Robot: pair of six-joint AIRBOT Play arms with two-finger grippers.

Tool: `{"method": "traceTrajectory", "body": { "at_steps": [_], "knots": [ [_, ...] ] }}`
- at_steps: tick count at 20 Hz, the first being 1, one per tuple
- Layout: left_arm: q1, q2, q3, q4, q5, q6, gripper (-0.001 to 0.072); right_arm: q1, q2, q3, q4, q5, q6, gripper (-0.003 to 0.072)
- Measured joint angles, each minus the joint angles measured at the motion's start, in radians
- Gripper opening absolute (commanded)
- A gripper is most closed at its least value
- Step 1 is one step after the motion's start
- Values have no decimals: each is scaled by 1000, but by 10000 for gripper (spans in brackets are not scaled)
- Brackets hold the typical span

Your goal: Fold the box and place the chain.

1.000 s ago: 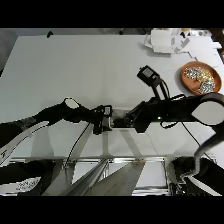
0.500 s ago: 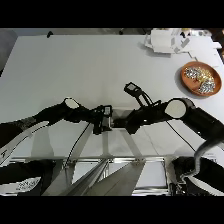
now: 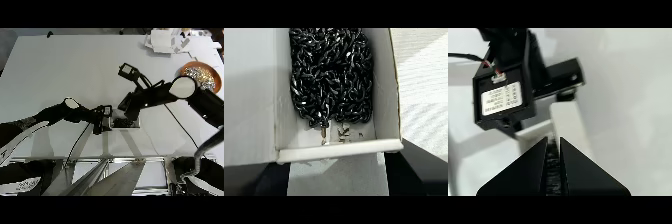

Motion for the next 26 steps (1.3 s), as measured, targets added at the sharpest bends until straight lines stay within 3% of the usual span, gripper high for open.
{"method": "traceTrajectory", "body": {
  "at_steps": [7,11,16,19,26],
  "knots": [
    [0,0,0,0,0,0,205,-31,-201,72,-22,29,-262,44],
    [0,0,0,0,0,0,205,9,-274,80,-23,73,-299,178],
    [0,0,0,-2,0,-3,205,37,-290,79,-35,129,-345,209],
    [0,0,0,0,0,1,205,56,-276,76,-62,129,-359,278],
    [0,0,0,-1,0,0,205,83,-248,70,-161,111,-360,254]
  ]
}}
